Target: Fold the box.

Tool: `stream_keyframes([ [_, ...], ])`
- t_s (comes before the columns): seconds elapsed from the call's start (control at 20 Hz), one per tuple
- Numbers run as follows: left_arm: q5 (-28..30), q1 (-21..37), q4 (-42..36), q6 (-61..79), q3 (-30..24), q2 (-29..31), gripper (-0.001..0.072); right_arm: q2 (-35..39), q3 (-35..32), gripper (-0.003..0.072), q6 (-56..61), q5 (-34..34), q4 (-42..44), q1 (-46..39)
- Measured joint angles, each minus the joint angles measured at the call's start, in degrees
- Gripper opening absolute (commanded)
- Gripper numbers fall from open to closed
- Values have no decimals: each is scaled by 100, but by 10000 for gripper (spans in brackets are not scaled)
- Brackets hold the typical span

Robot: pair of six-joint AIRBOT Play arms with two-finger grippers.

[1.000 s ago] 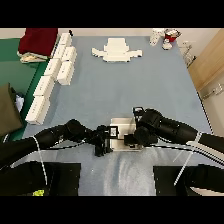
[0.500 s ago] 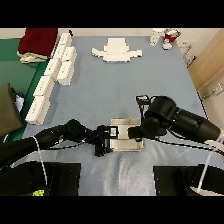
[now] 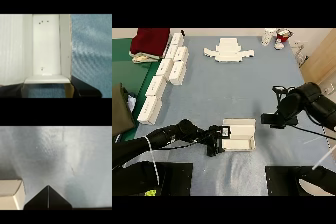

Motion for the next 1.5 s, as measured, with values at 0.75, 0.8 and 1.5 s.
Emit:
stream_keyframes([
  [0.75, 0, 0, 0, -2, 0, 0, 454, -1801, -372, 3, -5545, -125, 5595, -1165],
  [0.8, 0, 0, -2, -4, 0, 0, 454, -1705, -380, 3, -5637, -170, 5547, -1040],
  [1.5, 2, 0, -2, -4, 0, 0, 454, 973, -1738, 3, -5910, 2085, 3641, 898],
])
